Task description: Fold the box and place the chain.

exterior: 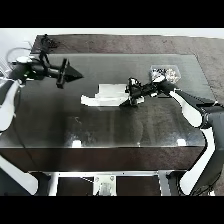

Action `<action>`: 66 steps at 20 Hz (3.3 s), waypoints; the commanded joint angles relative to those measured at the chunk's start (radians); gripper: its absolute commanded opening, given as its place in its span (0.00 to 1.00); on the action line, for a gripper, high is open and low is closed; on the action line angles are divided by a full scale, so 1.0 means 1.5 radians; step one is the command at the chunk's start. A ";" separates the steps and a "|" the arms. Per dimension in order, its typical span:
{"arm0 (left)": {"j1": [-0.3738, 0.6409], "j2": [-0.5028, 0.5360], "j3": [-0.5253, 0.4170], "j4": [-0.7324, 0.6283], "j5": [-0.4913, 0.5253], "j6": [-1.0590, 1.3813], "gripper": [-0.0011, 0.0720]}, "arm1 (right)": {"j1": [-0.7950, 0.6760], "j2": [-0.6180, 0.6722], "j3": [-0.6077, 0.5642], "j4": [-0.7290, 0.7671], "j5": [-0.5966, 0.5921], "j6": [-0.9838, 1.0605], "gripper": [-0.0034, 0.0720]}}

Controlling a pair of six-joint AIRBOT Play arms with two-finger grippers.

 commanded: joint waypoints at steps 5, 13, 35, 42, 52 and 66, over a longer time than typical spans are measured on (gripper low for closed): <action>-0.091 0.266 -0.223 0.070 0.258 -0.023 0.03 | 0.001 -0.001 0.000 0.000 0.000 0.000 0.79; -0.194 0.298 -0.494 0.070 0.458 0.022 0.04 | 0.001 -0.001 0.000 0.000 0.000 0.000 0.80; -0.205 0.028 -0.166 0.017 0.527 0.000 0.04 | 0.001 -0.001 0.000 0.000 0.000 0.000 0.80; -0.205 -0.039 -0.126 0.027 0.549 -0.037 0.04 | 0.001 -0.001 0.000 0.000 0.000 0.000 0.79; -0.228 -0.078 -0.113 0.046 0.570 -0.033 0.04 | 0.001 -0.001 0.000 0.000 0.000 0.000 0.80; -0.161 0.059 -0.078 0.302 0.349 -0.232 0.99 | 0.001 -0.001 0.000 0.000 0.000 0.000 0.79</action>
